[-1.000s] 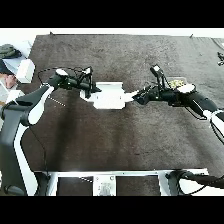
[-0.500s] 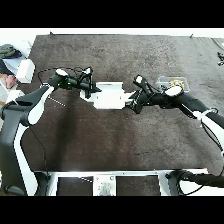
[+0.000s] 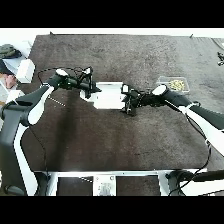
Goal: Fold the box and place the chain.
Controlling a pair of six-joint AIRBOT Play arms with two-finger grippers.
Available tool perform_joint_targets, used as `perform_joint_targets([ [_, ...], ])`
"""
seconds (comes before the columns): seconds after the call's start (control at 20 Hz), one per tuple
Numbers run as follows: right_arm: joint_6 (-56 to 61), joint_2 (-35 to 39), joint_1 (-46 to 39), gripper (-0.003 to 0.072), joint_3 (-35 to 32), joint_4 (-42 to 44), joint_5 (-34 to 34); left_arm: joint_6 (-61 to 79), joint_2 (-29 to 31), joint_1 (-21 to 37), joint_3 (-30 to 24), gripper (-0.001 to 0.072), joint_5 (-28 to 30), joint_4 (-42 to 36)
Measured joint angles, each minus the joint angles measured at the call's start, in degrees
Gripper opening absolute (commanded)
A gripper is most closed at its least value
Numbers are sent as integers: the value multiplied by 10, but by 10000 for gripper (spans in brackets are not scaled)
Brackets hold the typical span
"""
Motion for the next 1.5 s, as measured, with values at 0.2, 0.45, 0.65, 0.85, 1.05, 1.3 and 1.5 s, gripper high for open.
perform_joint_targets([
  [0.2, -17, -16, 28, 593, 4, -28, -47, 0, 0, 0, 0, 12, 0, 0],
  [0.45, -28, -16, 43, 584, 6, -31, -115, 0, 0, 0, 0, 12, 0, 0],
  [0.65, -30, 0, 43, 585, 7, -29, -150, 0, 0, 0, 0, 12, 0, 0],
  [0.85, -30, 21, 25, 584, 12, -19, -160, 0, 0, 0, 0, 12, 0, 0],
  [1.05, -30, 3, 7, 587, 44, -10, -141, 0, 0, 0, 0, 12, 0, 0],
  [1.3, -31, -17, -4, 587, 67, -3, -109, 0, 0, 0, 0, 12, 1, -1],
  [1.5, -40, -28, -12, 586, 81, -2, -95, 0, 0, 0, 0, 12, 0, -1],
])
